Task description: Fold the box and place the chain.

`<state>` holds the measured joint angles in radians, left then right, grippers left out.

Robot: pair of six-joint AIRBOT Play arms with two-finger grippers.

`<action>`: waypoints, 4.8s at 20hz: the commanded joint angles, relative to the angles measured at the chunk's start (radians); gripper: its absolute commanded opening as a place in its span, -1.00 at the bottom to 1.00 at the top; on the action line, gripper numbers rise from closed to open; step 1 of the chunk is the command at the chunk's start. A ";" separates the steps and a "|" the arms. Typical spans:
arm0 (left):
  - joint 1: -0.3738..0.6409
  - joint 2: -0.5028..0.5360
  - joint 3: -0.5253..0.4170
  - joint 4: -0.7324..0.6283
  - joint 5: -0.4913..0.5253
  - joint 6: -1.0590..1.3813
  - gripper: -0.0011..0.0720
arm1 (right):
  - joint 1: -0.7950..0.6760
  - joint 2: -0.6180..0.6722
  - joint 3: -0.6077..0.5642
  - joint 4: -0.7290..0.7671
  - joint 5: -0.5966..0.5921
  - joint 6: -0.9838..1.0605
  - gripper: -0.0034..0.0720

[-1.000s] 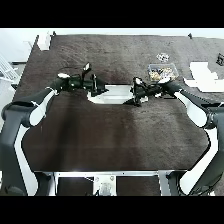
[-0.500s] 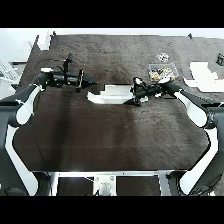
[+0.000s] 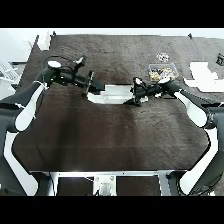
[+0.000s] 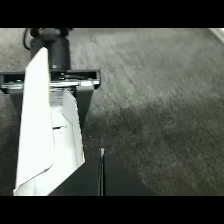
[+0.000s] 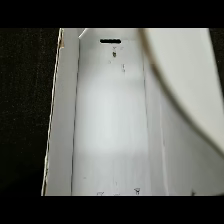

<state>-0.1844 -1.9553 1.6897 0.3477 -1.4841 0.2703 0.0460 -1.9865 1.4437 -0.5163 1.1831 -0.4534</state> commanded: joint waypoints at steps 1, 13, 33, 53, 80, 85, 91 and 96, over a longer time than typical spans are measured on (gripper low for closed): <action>-0.066 0.006 0.000 0.095 0.076 -0.002 -0.93 | 0.001 0.000 0.001 0.000 0.000 0.000 0.65; -0.098 0.002 -0.049 -0.033 0.513 -0.035 -0.93 | 0.001 0.000 0.001 0.000 0.000 0.000 0.65; -0.100 0.003 -0.163 -0.035 0.630 -0.033 -0.92 | 0.001 0.000 0.001 0.000 0.000 0.000 0.66; -0.021 0.182 -0.141 0.418 0.351 -0.188 0.93 | 0.001 0.000 0.001 0.000 0.000 0.000 0.65; -0.107 0.049 -0.148 0.397 0.558 -0.139 0.92 | 0.001 0.000 0.001 0.000 0.000 0.000 0.66; -0.107 0.049 -0.148 0.404 0.571 -0.138 0.64 | 0.001 0.000 0.001 0.000 0.000 0.000 0.65; -0.107 0.049 -0.148 0.397 0.548 -0.138 0.01 | 0.001 0.000 0.001 0.000 0.000 0.000 0.65; -0.107 0.049 -0.148 0.381 0.532 -0.138 -0.02 | 0.001 0.000 0.001 0.000 0.000 0.000 0.65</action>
<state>-0.2913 -1.9057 1.5421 0.7403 -0.9375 0.1326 0.0463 -1.9869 1.4437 -0.5163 1.1835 -0.4534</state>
